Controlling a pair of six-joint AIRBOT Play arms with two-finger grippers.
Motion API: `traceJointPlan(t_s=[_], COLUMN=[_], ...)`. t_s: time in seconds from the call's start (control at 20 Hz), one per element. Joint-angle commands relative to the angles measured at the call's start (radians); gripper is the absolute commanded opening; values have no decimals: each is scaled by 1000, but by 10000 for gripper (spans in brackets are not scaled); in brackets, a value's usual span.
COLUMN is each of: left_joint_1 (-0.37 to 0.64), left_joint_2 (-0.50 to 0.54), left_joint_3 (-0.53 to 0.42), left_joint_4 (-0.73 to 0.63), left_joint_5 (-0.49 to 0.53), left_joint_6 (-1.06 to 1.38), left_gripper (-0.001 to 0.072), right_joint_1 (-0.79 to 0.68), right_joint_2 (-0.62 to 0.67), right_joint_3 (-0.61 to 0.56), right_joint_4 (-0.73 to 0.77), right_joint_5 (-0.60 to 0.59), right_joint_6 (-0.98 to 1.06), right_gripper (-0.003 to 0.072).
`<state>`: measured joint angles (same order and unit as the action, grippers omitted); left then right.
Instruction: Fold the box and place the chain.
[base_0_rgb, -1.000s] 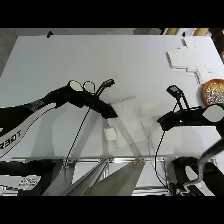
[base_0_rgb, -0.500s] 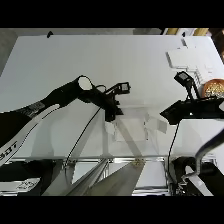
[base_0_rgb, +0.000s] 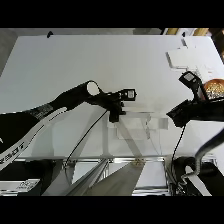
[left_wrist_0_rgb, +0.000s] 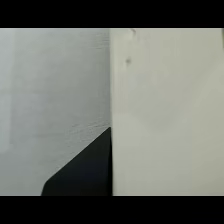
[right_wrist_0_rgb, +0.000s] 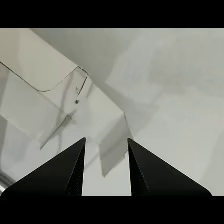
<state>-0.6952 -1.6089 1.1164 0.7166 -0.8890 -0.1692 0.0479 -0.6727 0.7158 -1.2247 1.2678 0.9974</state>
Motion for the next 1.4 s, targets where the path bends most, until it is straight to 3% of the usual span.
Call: traceJointPlan(t_s=[0.0,0.2,0.45,1.35], left_joint_1=[-2,-1,-2,-23], left_joint_2=[-7,-10,-8,-8], left_joint_3=[1,1,1,1], left_joint_4=[6,85,108,115], left_joint_5=[39,34,-74,29], left_joint_6=[-18,-103,-143,-29], left_gripper=[4,4,-1,2], right_joint_1=[1,1,1,1], right_joint_2=[3,3,3,3], right_joint_3=[1,1,1,1], right_joint_4=[-6,-5,-1,-1], right_joint_5=[0,0,0,-5], right_joint_6=[0,0,0,0], right_gripper=[297,297,297,296])
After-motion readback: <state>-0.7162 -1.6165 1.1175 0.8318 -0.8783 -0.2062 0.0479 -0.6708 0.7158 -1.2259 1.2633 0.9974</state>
